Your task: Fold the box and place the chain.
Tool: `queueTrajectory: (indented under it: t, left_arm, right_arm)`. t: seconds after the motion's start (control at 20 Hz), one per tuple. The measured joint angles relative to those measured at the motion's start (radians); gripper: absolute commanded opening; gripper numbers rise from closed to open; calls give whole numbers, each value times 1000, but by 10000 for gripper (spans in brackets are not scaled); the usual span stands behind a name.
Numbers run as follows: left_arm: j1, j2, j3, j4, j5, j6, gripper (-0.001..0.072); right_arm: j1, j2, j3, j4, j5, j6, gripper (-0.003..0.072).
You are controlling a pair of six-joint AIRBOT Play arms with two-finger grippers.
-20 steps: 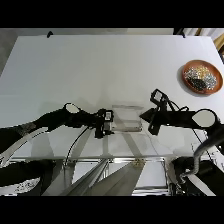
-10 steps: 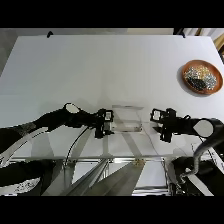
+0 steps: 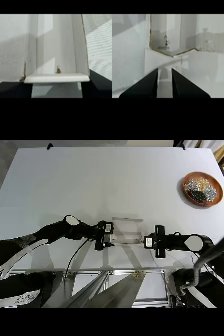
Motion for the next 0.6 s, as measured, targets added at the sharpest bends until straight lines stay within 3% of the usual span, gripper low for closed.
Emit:
queueTrajectory:
  t: [0.6]
  left_arm:
    - [0,0,0,0,0,0,273]
  right_arm:
    - [3,-60,10,169,-8,-140,156]
